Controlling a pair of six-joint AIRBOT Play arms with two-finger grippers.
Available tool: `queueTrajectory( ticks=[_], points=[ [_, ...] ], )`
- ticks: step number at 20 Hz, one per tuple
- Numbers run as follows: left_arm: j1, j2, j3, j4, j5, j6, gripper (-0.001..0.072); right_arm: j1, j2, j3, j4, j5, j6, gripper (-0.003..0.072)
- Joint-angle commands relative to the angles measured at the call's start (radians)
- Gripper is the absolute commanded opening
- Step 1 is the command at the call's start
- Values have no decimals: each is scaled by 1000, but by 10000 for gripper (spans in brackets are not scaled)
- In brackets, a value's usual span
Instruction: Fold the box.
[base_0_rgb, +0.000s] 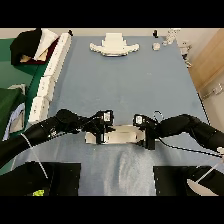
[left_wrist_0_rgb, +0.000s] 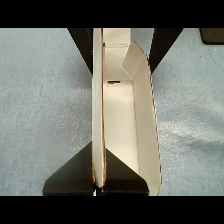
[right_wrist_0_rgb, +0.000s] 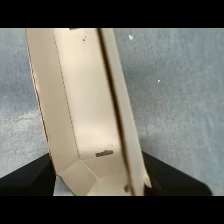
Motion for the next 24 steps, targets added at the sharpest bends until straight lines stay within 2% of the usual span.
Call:
queueTrajectory(
  ticks=[1, 7, 18, 20, 24],
  points=[
    [0, 0, 1, 1, -2, 0, 12, -1, 0, -1, -8, 8, 5, 719],
    [0, 0, 1, 1, -2, 0, 12, -1, -11, -3, 4, -4, -89, 719],
    [0, 0, 1, 1, -2, 0, 12, 14, -75, -2, 9, 29, -90, 706],
    [0, 0, 1, 1, -2, 0, 12, 16, -81, -2, 7, 30, -90, 648],
    [0, 0, 1, 1, -2, 0, 12, 16, -93, -2, 3, 52, -90, 648]
  ],
)
